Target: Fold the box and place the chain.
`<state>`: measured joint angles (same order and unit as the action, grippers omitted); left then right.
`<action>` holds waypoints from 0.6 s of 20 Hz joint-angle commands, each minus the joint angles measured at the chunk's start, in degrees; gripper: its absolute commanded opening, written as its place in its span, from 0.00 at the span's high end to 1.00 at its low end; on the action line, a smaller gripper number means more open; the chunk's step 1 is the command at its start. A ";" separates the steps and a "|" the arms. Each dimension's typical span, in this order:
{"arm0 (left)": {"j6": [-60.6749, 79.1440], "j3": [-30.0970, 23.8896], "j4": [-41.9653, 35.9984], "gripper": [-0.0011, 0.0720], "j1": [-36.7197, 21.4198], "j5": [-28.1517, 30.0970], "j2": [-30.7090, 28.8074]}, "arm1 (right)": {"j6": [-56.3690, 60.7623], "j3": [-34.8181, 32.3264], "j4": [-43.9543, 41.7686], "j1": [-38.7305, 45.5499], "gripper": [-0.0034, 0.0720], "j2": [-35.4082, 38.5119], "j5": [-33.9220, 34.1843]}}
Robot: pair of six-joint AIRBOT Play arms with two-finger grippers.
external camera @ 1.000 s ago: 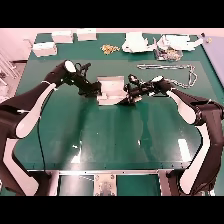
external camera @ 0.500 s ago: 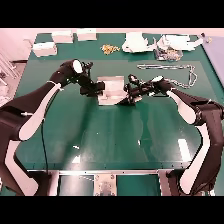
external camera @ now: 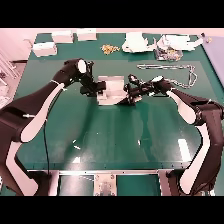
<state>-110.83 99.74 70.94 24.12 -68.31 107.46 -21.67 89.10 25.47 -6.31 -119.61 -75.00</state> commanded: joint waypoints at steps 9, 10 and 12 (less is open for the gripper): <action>-5.25 0.26 7.85 0.48 3.58 -1.14 0.00 | 0.00 0.00 0.00 -0.02 0.18 0.00 0.00; -5.81 0.26 8.70 0.48 4.02 -1.11 0.00 | 0.02 0.00 0.00 -0.02 0.18 0.00 0.00; -5.97 0.26 9.09 0.48 4.17 -0.98 0.00 | 0.00 0.00 0.00 -0.02 0.18 0.00 0.00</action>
